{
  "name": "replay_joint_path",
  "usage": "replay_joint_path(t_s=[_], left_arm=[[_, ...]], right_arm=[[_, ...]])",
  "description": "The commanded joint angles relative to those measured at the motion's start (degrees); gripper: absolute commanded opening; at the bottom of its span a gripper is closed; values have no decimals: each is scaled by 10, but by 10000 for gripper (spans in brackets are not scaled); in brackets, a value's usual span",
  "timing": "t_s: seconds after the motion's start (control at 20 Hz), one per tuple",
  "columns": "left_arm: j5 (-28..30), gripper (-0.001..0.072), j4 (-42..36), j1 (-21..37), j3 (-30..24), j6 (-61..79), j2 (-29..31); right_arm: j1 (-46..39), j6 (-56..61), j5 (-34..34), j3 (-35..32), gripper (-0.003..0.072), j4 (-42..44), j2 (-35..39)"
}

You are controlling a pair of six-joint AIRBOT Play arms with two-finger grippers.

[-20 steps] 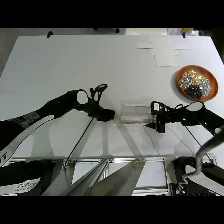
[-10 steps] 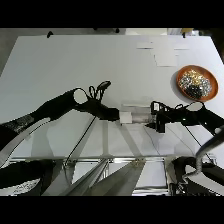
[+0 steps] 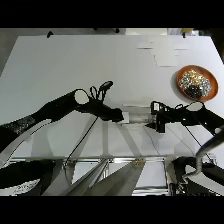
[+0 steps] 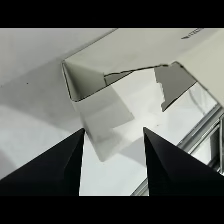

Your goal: Fold the box and place the chain.

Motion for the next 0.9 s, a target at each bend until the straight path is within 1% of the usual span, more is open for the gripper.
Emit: replay_joint_path(t_s=[0.0,0.1,0.4,0.7,0.85], left_arm=[[36,415,-6,-16,2,-16,0],[56,415,14,-24,2,-46,0],[56,414,126,-45,32,-178,-1],[58,414,163,-78,53,-231,-11],[58,414,202,-92,64,-296,-17]], right_arm=[[0,0,0,0,415,0,0],[0,0,0,0,415,0,0],[0,0,0,0,415,0,0],[0,0,0,0,415,0,0],[0,0,0,0,415,0,0]])
